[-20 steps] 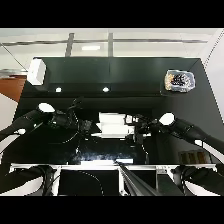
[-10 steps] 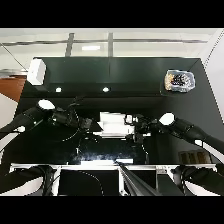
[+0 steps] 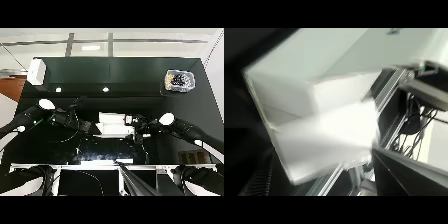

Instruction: Fold the box and place the chain.

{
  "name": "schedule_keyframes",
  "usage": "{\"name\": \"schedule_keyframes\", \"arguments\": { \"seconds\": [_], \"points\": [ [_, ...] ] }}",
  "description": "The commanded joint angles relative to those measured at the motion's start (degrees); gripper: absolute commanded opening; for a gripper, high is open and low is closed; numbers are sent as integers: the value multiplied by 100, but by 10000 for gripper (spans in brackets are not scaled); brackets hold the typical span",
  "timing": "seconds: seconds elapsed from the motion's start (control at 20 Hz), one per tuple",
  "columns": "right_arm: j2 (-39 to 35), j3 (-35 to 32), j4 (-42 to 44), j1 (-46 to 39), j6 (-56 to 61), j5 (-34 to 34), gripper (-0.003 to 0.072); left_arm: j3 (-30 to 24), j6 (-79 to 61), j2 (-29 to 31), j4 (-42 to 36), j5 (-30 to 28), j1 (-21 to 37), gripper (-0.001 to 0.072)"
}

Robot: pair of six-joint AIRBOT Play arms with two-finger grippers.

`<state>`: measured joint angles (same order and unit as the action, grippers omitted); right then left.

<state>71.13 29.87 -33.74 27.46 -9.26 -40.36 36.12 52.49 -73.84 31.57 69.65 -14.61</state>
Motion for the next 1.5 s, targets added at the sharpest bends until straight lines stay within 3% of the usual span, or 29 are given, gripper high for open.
{"name": "schedule_keyframes", "arguments": {
  "seconds": [0.0,0.2,0.45,0.75,0.8,0.85,0.9,0.95,1.15,1.3,1.45],
  "points": [
    [2,-2,7,4,4,9,417,37,2,2,348,-195,2,720],
    [2,-2,7,4,4,9,417,114,50,4,407,-282,11,720],
    [2,0,7,4,4,9,417,350,46,4,400,245,175,720],
    [2,-2,7,4,4,9,417,417,234,448,498,726,1117,715],
    [2,-2,7,4,4,9,416,417,365,638,651,728,1375,683],
    [2,-2,7,4,4,9,417,415,391,826,831,737,1639,534],
    [2,0,7,4,4,9,417,415,481,1027,1038,739,1945,247],
    [2,-2,7,4,4,9,417,411,457,1207,1161,752,2264,32],
    [2,-2,7,4,4,9,416,-72,420,1561,1322,605,3106,29],
    [2,-2,7,4,4,9,417,-894,420,1392,1561,393,2977,28],
    [2,-2,7,4,4,9,417,-1639,498,1235,809,-522,2693,29]
  ]
}}
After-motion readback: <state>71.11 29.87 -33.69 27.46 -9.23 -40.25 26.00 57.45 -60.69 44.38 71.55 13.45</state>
